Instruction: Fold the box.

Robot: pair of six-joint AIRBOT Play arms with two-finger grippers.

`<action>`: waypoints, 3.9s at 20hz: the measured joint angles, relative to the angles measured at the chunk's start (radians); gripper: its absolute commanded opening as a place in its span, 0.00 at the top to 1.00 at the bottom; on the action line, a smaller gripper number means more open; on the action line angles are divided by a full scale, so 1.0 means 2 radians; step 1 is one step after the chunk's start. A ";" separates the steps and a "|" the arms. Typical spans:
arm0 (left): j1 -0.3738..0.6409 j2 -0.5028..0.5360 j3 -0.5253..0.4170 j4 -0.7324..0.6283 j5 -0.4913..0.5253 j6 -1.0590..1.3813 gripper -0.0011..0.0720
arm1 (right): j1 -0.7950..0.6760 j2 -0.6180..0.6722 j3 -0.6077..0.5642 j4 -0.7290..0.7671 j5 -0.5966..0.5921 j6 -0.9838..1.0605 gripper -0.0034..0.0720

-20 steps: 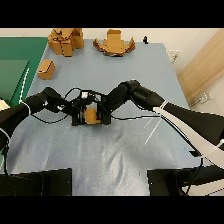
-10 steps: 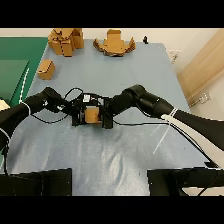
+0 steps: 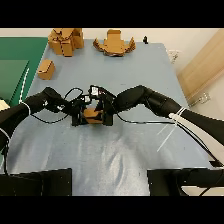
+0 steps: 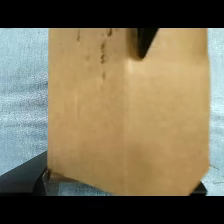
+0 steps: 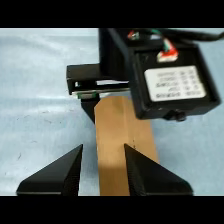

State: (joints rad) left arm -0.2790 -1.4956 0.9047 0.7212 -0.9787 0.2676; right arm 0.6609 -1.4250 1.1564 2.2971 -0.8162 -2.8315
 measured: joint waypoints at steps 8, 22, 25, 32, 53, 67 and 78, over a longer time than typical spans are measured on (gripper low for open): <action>0.000 0.000 0.000 0.000 0.000 0.000 0.50 | -0.034 -0.016 -0.001 0.022 -0.028 -0.025 0.38; 0.000 0.000 0.000 0.000 0.000 0.000 0.50 | -0.037 -0.021 0.002 0.051 -0.041 -0.019 0.32; 0.000 0.000 0.000 0.000 0.000 0.000 0.50 | -0.038 -0.023 0.004 0.052 -0.042 -0.007 0.32; 0.000 0.000 0.000 0.000 0.000 0.000 0.50 | -0.037 -0.056 0.041 0.052 -0.058 0.019 0.41; 0.000 0.000 0.000 0.000 0.000 0.000 0.50 | -0.018 -0.076 0.066 -0.042 -0.071 0.020 0.46; 0.000 0.000 0.000 0.000 0.001 0.000 0.50 | 0.029 -0.065 0.066 -0.129 -0.022 0.065 0.51; 0.000 0.000 0.000 -0.001 0.001 -0.003 0.50 | 0.058 -0.036 0.032 -0.216 0.012 0.133 0.56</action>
State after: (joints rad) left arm -0.2798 -1.4956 0.9047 0.7189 -0.9760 0.2615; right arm 0.7769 -1.4971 1.2209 1.8656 -0.7925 -2.5664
